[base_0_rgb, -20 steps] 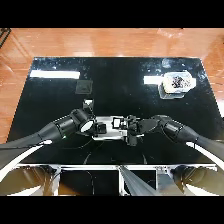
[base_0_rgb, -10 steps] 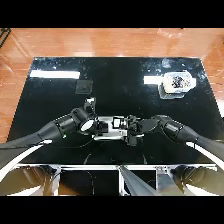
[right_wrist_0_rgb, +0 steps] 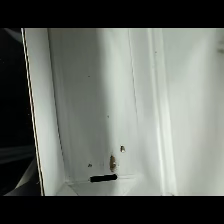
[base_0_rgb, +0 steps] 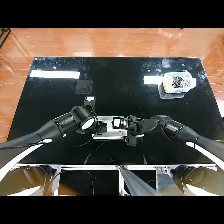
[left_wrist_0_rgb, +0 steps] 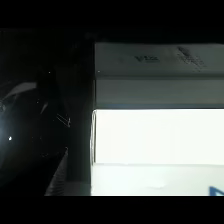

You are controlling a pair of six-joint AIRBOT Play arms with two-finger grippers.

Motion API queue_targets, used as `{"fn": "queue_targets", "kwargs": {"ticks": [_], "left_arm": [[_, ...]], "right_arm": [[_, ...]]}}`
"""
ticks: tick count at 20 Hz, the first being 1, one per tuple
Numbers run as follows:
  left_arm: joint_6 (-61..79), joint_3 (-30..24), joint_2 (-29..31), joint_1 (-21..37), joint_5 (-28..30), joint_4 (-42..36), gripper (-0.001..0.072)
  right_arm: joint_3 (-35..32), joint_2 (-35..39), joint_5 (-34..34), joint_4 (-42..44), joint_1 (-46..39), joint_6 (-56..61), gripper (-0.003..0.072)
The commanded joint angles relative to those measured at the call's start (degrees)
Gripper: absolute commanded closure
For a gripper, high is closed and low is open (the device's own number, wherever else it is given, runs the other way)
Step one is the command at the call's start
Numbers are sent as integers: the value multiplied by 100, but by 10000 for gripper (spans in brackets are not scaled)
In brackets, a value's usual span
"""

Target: Fold the box and place the chain.

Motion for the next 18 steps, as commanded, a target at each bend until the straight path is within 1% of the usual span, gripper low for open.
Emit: {"fn": "queue_targets", "kwargs": {"ticks": [1,3,5,6,7,8,9,10,11,12,17,18], "left_arm": [[4,4,-2,0,13,4,217],[4,4,-48,-2,11,-9,221],[52,4,-129,-4,22,-177,263],[50,4,-140,-4,37,-192,269],[50,4,-140,-7,37,-168,328],[50,4,-140,-7,35,-142,413],[52,4,-140,-2,35,-127,422],[61,4,-142,-2,33,-116,494],[125,4,-142,-2,33,-105,614],[179,4,-142,-2,35,-105,690],[326,4,-142,0,24,-105,687],[326,7,-142,0,24,-105,687]], "right_arm": [[-2,-2,4,4,2,4,387],[-2,-2,4,4,2,7,387],[-2,0,4,4,2,4,387],[-2,-2,2,4,2,4,387],[-2,-2,2,4,2,7,387],[-2,-2,2,4,2,4,387],[-2,0,4,4,2,4,387],[-2,-2,4,4,2,4,387],[-2,-2,4,4,2,4,387],[-2,-2,4,4,2,4,387],[0,0,-4,7,2,35,383],[0,4,-15,4,2,131,196]]}}
